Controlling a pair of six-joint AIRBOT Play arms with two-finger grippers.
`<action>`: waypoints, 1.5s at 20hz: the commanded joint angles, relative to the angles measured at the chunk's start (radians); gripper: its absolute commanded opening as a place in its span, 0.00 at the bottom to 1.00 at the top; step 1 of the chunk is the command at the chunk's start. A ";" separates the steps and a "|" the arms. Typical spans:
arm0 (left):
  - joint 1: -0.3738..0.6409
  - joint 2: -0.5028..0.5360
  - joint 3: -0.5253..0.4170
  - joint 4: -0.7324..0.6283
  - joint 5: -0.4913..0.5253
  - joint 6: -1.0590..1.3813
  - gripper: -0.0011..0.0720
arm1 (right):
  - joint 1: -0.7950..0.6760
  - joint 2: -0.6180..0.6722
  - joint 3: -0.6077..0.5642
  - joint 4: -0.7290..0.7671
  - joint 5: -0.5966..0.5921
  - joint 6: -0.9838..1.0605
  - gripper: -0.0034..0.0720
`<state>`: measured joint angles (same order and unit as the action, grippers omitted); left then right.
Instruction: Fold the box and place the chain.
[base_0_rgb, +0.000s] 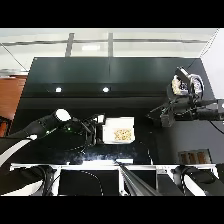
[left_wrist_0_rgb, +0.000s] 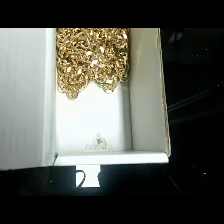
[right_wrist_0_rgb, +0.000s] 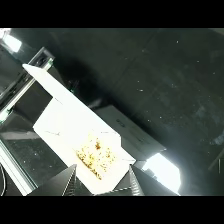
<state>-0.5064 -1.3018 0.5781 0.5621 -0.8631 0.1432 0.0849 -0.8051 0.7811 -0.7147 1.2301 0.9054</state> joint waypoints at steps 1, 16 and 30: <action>-0.005 0.000 0.001 0.004 0.008 0.002 0.70 | 0.000 0.000 0.000 -0.004 -0.004 0.000 0.55; -0.006 0.000 0.001 0.004 0.010 0.002 0.55 | 0.163 -0.354 0.067 -0.045 -0.323 0.070 1.00; -0.005 0.000 0.001 0.003 0.010 0.002 0.56 | 0.252 -0.244 -0.111 -0.003 -0.164 -0.440 1.00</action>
<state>-0.5114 -1.3014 0.5781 0.5652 -0.8536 0.1444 0.3096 -1.0904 0.7418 -0.7551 1.1194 0.5980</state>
